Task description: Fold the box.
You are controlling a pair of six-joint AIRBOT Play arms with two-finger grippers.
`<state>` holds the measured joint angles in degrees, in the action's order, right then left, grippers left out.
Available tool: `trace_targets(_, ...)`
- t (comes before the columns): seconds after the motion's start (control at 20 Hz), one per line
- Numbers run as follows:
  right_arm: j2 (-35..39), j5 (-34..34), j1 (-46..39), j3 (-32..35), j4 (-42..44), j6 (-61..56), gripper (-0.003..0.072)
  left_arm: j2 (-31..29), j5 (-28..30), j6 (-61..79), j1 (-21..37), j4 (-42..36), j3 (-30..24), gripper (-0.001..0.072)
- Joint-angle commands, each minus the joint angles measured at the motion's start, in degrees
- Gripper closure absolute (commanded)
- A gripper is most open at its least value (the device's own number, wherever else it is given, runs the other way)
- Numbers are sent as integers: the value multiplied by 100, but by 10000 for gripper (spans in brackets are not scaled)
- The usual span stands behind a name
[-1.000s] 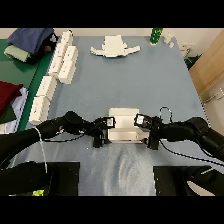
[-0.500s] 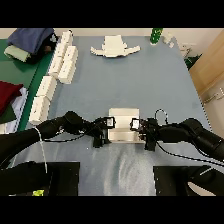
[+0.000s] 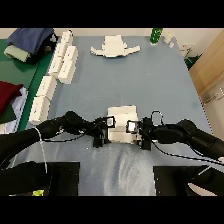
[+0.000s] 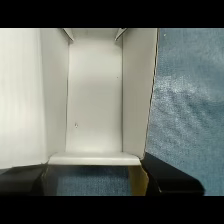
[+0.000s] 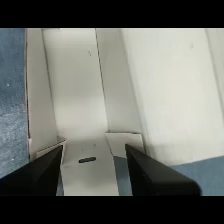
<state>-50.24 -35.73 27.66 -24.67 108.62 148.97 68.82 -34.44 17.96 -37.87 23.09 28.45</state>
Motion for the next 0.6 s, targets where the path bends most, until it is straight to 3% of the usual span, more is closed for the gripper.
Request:
trace_targets(0.0, -42, 136, 20, -2, 22, 22, 35, 0, -7, 7, 0, 4, 7, 236)
trace_targets(0.05, -39, 111, 20, -2, 7, 20, 37, 0, -4, 7, 0, 4, 7, 236)
trace_targets(0.1, -35, 35, 20, -4, -42, -39, 105, 0, -7, 7, 0, 4, 7, 236)
trace_targets(0.15, -9, -101, 17, -9, -136, -136, 297, 0, -4, 7, 0, 4, 7, 236)
trace_targets(0.2, 39, -243, 17, -15, -304, -280, 399, 0, -4, 7, 2, 4, 7, 236)
trace_targets(0.3, 179, -452, 17, -15, -704, -922, 409, 0, -4, 7, 0, 4, 7, 236)
trace_targets(0.4, 380, -874, 17, -61, -1290, -2035, 684, 0, -4, 7, 2, 4, 7, 236)
trace_targets(0.55, 726, -1497, -15, -295, -2723, -4551, 684, 0, -4, 7, 0, 4, 7, 236)
